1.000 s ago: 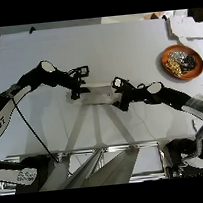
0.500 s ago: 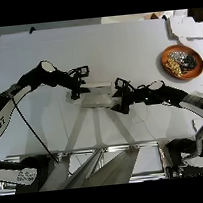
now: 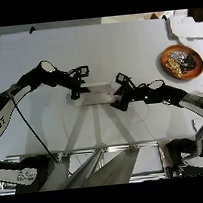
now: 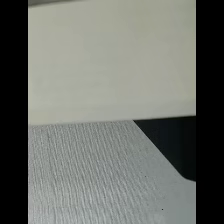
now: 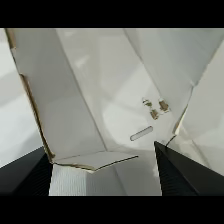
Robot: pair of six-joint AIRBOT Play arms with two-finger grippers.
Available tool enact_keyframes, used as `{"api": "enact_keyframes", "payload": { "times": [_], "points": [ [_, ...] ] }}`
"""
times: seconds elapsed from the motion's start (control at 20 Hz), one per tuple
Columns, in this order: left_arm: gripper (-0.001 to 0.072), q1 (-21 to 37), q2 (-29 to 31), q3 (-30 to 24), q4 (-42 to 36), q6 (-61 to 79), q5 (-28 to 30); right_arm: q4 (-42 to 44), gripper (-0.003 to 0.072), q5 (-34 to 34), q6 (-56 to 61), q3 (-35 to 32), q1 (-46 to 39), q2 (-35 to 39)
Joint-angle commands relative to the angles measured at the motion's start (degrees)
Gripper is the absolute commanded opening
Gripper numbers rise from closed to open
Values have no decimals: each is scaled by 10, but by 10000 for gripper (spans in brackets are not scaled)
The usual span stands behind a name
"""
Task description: Fold the box and place the chain.
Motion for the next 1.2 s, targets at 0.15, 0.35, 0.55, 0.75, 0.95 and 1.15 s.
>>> {"api": "enact_keyframes", "payload": {
  "times": [0.15,0.35,0.55,0.75,0.95,1.15],
  "points": [
    [9,0,0,0,0,1,-1,-46,688,-11,90,30,0,0],
    [9,0,0,0,0,1,-1,-114,688,6,129,32,0,0],
    [9,0,0,0,0,1,-1,-86,688,6,45,32,0,0],
    [9,0,0,0,0,1,-1,-37,688,5,-62,32,-2,0],
    [9,0,0,0,0,1,-1,-28,688,20,-83,35,-20,-6],
    [9,0,0,0,0,1,-1,-90,688,40,-5,35,-21,-7]
  ]
}}
